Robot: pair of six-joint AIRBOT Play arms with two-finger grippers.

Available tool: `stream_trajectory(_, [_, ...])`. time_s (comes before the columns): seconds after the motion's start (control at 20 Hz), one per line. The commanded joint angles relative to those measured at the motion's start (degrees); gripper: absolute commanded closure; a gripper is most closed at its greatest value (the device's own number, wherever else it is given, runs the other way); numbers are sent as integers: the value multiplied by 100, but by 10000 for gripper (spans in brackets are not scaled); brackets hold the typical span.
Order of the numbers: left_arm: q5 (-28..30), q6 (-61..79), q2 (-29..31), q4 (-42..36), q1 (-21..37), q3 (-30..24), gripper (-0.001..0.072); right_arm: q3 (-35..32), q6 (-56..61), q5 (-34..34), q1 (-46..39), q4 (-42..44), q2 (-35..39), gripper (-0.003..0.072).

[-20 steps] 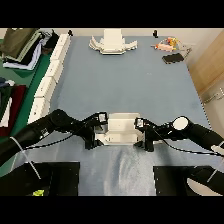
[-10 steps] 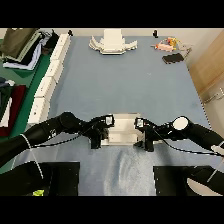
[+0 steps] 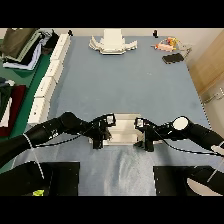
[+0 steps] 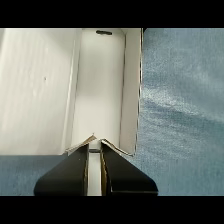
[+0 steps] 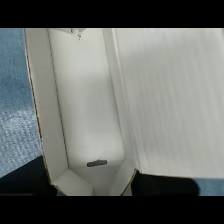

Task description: Fold the box.

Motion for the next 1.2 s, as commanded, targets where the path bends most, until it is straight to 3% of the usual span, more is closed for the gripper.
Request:
stream_trajectory(0.0, [0, 125, -9, -52, -46, 4, 581, 4, 0, 0, 0, 2, 4, 183])
stream_trajectory(0.35, [199, 164, -31, -164, -138, 4, 576, 4, 0, 0, 0, 0, 4, 183])
stream_trajectory(0.4, [216, 166, -31, -192, -138, 4, 445, 4, 0, 0, 0, 0, 4, 182])
stream_trajectory(0.45, [214, 166, -31, -225, -138, 4, 248, 4, 0, 0, 0, 2, 4, 182])
stream_trajectory(0.5, [214, 166, -31, -238, -138, 4, 203, 4, 0, 0, 0, 2, 4, 183])
stream_trajectory(0.85, [201, 96, -31, -229, -138, 4, 204, 4, 0, 0, 0, 0, 4, 183])
stream_trajectory(0.9, [201, -11, -28, -210, -131, 4, 306, 4, 0, 0, 0, 2, 4, 183])
stream_trajectory(0.95, [199, -251, -17, -70, -111, 4, 568, 4, 0, 0, 0, 2, 4, 182])
stream_trajectory(1.0, [197, -601, 17, 199, -90, 4, 696, 4, 0, 0, 0, 2, 4, 183])
stream_trajectory(1.15, [28, -2428, 289, 1381, 2, 4, 695, 4, 0, 0, 0, 0, 4, 183])
